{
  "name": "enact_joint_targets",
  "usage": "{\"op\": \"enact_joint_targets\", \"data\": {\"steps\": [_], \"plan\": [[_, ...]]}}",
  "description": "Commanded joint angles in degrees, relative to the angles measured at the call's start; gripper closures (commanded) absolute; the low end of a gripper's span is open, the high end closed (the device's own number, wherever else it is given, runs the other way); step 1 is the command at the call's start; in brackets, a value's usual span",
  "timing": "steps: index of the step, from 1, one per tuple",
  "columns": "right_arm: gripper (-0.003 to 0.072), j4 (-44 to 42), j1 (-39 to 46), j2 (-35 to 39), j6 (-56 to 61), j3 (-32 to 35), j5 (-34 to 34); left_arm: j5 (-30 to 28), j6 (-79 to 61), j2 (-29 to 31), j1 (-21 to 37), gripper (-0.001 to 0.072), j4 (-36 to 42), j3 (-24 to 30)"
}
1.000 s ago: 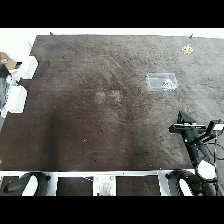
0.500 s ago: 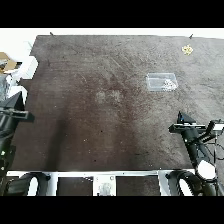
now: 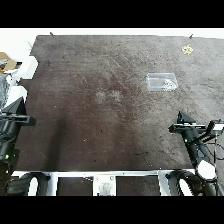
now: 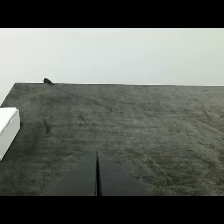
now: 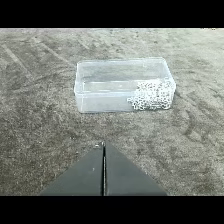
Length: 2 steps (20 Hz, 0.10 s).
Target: Fold the box and place the chain.
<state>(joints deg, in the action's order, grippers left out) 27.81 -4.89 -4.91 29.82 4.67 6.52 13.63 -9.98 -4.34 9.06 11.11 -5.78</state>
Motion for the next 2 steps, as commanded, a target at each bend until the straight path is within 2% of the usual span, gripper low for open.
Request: {"op": "enact_joint_targets", "data": {"steps": [1, 2], "plan": [[0.0686, 0.0, 0.0, 0.0, 0.0, 0.0, 0.0, -0.2, 0.5, 0.2, 0.0, 0.0703, 0.1, 0.1], [0.0686, 0.0, 0.0, 0.0, 0.0, 0.0, 0.0, -0.2, 0.5, 0.2, 0.0, 0.0702, 0.1, 0.1]]}}
